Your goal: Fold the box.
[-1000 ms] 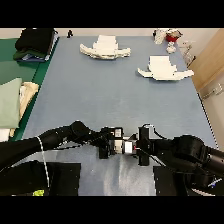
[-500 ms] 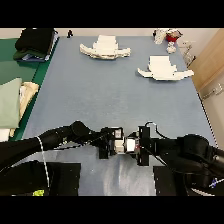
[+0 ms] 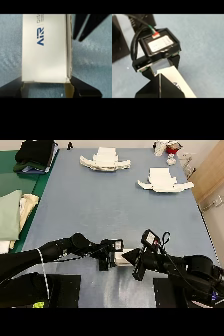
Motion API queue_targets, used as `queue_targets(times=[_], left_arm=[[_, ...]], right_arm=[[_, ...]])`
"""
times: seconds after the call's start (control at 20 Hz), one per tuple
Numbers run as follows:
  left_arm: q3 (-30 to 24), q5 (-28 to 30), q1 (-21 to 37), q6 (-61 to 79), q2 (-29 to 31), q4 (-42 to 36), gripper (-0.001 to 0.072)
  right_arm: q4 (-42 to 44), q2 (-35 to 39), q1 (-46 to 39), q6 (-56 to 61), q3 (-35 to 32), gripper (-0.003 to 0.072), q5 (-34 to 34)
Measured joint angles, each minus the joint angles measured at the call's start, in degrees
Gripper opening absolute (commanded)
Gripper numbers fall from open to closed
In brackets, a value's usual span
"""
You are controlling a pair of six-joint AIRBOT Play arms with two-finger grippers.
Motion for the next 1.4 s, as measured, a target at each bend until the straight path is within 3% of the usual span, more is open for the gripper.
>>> queue_targets(times=[0.35,1.4], left_arm=[[0.0,0.0,0.0,0.0,0.0,0.0,0.0466],[0.0,0.0,0.0,0.0,0.0,0.0,0.0466]], right_arm=[[2.6,1.4,0.3,8.5,-7.6,0.0018,8.1],[3.1,-2.6,0.4,10.3,-11.7,0.0019,8.8]])
